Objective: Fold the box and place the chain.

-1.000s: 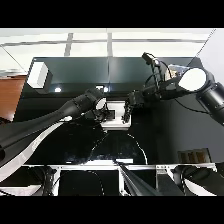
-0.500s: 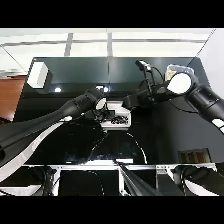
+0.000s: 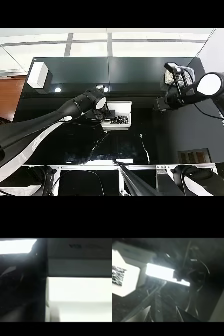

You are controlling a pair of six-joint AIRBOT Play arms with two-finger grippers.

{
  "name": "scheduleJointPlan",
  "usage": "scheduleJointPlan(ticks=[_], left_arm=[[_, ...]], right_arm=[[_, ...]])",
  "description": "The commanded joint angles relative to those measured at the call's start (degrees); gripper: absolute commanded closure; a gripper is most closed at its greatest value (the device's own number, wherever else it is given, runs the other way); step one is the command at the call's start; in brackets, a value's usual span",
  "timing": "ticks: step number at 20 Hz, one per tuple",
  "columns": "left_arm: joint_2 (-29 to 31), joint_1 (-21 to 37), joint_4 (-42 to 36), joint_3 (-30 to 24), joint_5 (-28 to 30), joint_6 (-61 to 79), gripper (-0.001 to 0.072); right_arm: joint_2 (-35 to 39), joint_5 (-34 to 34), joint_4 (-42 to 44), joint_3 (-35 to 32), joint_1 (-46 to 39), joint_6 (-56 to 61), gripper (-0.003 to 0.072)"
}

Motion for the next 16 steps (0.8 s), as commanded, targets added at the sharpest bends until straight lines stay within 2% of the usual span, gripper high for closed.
scheduleJointPlan(ticks=[1,3,5,7,8,10,12,14,16], left_arm=[[1.7,-0.7,-1.3,2.0,-1.3,2.7,0.0055],[6.1,-1.7,1.4,2.0,-2.6,7.7,0.0055],[11.6,-1.5,7.1,-0.2,-6.6,12.1,0.0056],[17.7,2.2,14.1,-6.4,-8.3,12.4,0.0062],[20.3,6.3,12.9,-10.1,-8.5,12.7,0.0063],[24.7,16.6,2.2,-18.4,-5.4,17.2,0.0064],[26.4,25.6,-18.0,-26.4,3.3,37.2,0.0073],[25.3,29.6,-35.5,-30.9,7.7,66.3,0.0073],[23.8,29.0,-43.5,-33.2,10.2,95.2,0.0066]], right_arm=[[1.0,-0.3,-1.6,-3.7,-1.1,0.1,0.0313],[1.0,-1.4,-1.0,-4.7,-1.1,0.1,0.0313],[1.0,-2.4,-1.0,-5.0,-1.1,0.1,0.0313],[1.0,-3.6,-1.0,-5.0,-1.1,0.1,0.0314],[1.0,-4.0,-1.0,-5.0,-1.1,0.1,0.0313],[1.0,-4.3,-0.7,-5.0,-1.1,0.1,0.0314],[1.0,-4.9,-0.4,-5.0,-1.1,0.1,0.0313],[0.9,-5.9,0.5,-5.0,-1.1,0.1,0.0313],[0.9,-6.9,1.7,-5.0,-1.1,0.1,0.0313]])
